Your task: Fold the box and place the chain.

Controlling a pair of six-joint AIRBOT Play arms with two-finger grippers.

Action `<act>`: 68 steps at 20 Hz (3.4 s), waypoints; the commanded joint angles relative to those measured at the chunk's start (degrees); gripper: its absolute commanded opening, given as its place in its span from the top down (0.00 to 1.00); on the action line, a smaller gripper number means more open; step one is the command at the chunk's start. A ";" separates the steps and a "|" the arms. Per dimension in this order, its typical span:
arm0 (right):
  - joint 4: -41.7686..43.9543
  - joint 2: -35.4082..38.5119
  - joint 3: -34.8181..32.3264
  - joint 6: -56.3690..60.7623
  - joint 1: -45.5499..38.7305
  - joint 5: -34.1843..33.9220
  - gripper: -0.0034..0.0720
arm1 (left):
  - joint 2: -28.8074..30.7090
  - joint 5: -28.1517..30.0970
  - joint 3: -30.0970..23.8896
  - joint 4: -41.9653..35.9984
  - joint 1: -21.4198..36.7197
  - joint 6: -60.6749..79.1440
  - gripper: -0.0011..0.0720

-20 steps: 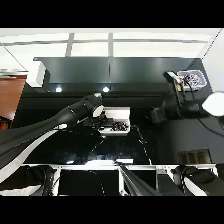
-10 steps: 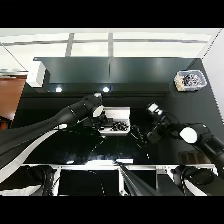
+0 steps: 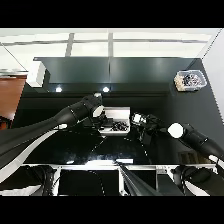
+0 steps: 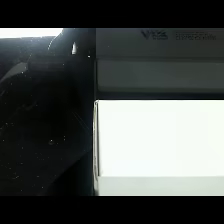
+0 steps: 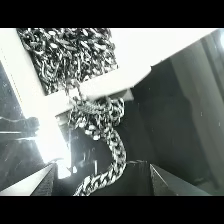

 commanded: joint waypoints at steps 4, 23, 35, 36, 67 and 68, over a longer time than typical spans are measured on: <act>2.51 -1.29 0.04 -4.50 0.15 -0.15 0.02 | -0.02 0.04 0.04 0.02 0.02 0.02 0.95; 2.58 -1.27 0.07 3.21 -3.06 -0.68 0.93 | -0.02 0.28 0.04 0.00 0.02 0.02 0.95; -4.74 10.43 14.97 27.93 -3.06 26.93 0.93 | -0.02 0.28 0.04 0.02 0.02 0.02 0.95; -6.49 11.45 18.29 31.65 -3.06 29.81 0.93 | -0.02 0.28 0.04 0.02 0.02 0.02 0.95; 3.85 1.27 23.89 48.74 -14.12 30.16 0.46 | -0.04 1.75 0.02 -0.39 0.02 -0.02 0.95; 3.34 2.40 23.89 48.72 -17.05 30.84 0.46 | -0.02 1.77 0.04 -0.42 0.02 -0.02 0.95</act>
